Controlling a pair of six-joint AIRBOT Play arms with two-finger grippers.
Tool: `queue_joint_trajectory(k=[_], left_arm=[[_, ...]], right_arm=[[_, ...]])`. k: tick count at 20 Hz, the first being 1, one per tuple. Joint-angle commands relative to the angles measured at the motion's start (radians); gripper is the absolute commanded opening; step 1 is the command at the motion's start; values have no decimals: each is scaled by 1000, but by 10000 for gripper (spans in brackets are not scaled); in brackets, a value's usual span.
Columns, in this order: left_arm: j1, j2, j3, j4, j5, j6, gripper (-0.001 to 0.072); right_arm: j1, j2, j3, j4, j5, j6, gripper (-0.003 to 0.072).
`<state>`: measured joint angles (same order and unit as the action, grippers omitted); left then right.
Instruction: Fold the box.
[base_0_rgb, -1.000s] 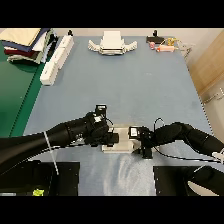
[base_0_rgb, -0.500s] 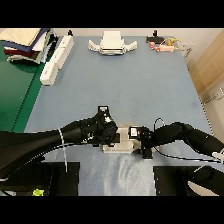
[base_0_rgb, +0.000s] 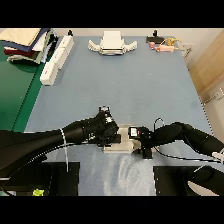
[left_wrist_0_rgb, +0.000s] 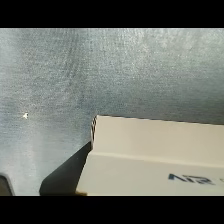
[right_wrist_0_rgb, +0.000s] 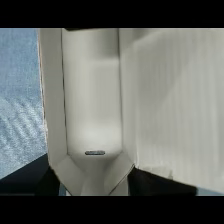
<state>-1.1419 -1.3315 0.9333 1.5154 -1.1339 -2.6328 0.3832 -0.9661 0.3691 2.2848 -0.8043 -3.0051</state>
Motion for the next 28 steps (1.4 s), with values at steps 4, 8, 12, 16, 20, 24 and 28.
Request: queue_joint_trajectory(k=[4, 8, 12, 16, 20, 24, 28], left_arm=[[1, 0, 18, -11, -42, 27, 187], [2, 0, 63, 7, -102, 26, 611], [2, 29, 123, 43, -253, 34, 610], [1, 41, 164, -20, -270, 38, 416], [3, 44, 188, -59, -371, 239, 14], [3, 126, 170, 66, -468, 376, 13], [81, 337, -7, 56, -356, 541, 12]], right_arm=[[1, 0, 0, 0, 0, 1, 503], [1, 0, 0, 0, 0, 2, 503], [1, 0, 0, 0, 0, 2, 503], [1, 0, 0, 0, 0, 1, 503], [1, 0, 0, 0, 0, 1, 503], [1, 0, 0, 0, 0, 1, 502], [1, 0, 0, 0, 0, 2, 503]])
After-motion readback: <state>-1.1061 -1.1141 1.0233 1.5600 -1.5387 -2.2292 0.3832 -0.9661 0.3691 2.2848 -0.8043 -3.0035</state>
